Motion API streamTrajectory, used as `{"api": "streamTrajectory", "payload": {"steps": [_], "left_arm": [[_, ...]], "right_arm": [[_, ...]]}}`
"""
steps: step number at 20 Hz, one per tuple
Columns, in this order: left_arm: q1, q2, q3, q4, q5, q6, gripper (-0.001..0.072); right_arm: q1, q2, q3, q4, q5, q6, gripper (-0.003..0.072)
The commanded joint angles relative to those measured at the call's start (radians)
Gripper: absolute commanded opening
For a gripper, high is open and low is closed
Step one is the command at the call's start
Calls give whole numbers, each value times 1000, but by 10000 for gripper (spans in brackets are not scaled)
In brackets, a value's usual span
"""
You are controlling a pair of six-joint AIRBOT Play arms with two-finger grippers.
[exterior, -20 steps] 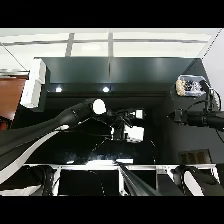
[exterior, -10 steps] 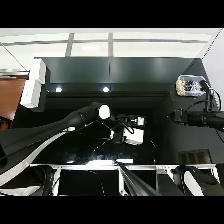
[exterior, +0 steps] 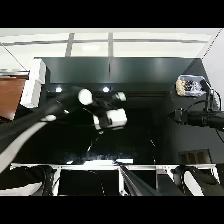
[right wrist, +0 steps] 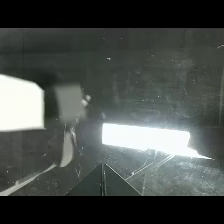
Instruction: Fold the box and place the chain.
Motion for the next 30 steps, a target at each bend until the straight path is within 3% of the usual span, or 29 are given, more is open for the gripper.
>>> {"api": "streamTrajectory", "payload": {"steps": [1,6,11,18,25,30], "left_arm": [[238,76,0,103,-135,-298,291],[531,135,-15,309,-319,-607,291],[742,147,-57,325,-345,-627,291],[955,165,-59,400,-441,-667,291],[1156,360,-213,443,-208,-587,291],[1213,365,-316,246,-101,-296,291]], "right_arm": [[-1,1,0,0,-6,0,13],[-1,1,0,0,-10,0,13],[-1,1,0,0,-11,0,13],[-1,1,0,0,-24,0,14],[-1,1,0,-1,-37,0,13],[-1,1,0,-1,-50,0,13]]}}
